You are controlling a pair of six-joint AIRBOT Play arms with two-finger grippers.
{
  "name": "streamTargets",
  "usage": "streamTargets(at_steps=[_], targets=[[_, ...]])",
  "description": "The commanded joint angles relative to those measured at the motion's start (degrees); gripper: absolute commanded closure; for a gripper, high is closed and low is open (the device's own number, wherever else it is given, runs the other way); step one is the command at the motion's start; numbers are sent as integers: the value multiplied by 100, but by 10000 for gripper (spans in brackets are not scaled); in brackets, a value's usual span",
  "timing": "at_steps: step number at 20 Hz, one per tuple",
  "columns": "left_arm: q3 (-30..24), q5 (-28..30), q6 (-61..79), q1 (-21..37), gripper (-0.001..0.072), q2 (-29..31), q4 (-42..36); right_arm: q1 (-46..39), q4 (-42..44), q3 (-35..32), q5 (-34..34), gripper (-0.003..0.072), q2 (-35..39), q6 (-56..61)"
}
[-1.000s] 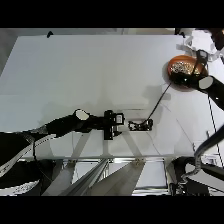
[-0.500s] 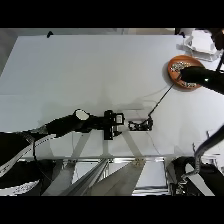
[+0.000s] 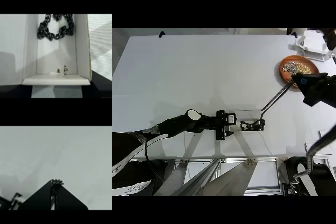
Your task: Fold the box and place the chain.
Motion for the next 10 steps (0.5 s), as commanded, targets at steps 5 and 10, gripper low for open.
streamTargets(at_steps=[5, 10], targets=[[-2, 0, 0, -2, 437, 2, 2, 4, 538, 2, 1495, 670, 245, -234], [-2, 0, 0, -2, 437, 2, 2, 212, 595, 0, 1805, 671, -7, -236]])
